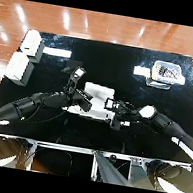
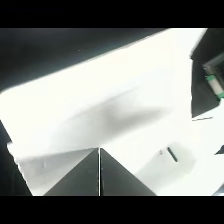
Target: Fold the box and place the chain.
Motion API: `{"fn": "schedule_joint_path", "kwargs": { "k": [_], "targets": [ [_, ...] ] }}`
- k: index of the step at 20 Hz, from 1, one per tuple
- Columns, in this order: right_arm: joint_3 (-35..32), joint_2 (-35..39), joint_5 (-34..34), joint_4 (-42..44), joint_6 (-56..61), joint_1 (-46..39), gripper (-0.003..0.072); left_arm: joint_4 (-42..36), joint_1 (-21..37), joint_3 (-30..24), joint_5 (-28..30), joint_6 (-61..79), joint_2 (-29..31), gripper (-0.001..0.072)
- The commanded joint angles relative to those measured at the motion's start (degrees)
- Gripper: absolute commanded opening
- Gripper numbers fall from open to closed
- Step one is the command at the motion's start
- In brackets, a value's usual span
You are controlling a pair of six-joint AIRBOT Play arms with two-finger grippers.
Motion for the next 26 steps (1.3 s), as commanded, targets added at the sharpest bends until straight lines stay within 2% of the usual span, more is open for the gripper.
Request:
{"fn": "schedule_joint_path", "kwargs": {
  "k": [1,13,19,21,26],
  "targets": [
    [0.0,0.02,0.0,0.0,0.02,0.0,0.0632,0.07,-0.09,-0.02,-0.28,-0.68,-1.29,0.002],
    [0.0,0.02,-0.02,0.0,0.0,0.0,0.0632,0.72,-3.04,-0.02,0.22,-2.12,-1.53,0.0019],
    [0.0,0.02,0.0,0.0,0.0,0.0,0.0632,2.67,-1.09,0.15,1.31,-2.1,0.85,0.002],
    [0.0,0.02,0.0,0.0,0.0,0.0,0.0632,4.83,0.83,0.15,4.85,-2.1,3.45,0.0019],
    [0.0,0.02,0.0,0.0,0.0,0.0,0.0633,15.21,6.25,0.15,19.93,-2.03,12.81,0.0019]
  ]
}}
